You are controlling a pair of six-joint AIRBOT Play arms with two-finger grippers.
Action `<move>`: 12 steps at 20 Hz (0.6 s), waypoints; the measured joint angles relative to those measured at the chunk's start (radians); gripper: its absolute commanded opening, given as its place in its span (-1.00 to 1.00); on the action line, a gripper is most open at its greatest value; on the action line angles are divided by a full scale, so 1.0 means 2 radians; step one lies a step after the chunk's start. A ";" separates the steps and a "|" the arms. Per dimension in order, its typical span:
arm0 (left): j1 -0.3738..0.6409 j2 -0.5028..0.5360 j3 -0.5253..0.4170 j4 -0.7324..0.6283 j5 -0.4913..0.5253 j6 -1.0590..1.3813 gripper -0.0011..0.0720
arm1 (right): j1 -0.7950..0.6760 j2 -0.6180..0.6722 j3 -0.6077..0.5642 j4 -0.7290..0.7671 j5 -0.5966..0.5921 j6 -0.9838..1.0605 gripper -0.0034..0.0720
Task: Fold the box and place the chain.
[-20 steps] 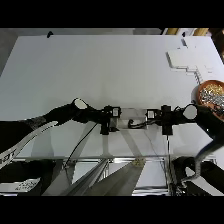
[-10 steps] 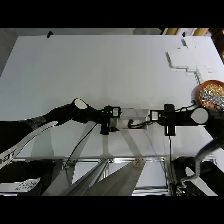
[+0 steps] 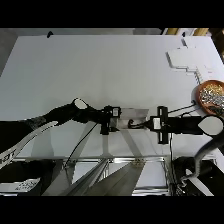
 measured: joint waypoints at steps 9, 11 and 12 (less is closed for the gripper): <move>0.000 0.000 0.000 0.000 0.000 0.000 -0.40 | 0.123 -0.056 0.000 0.093 -0.149 -0.023 -0.87; 0.000 0.000 0.000 0.000 0.000 0.000 -0.40 | 0.134 -0.078 0.000 0.097 -0.175 -0.025 -0.85; 0.000 0.000 0.000 0.000 0.000 0.000 -0.40 | 0.137 -0.089 0.000 0.098 -0.189 -0.025 -0.71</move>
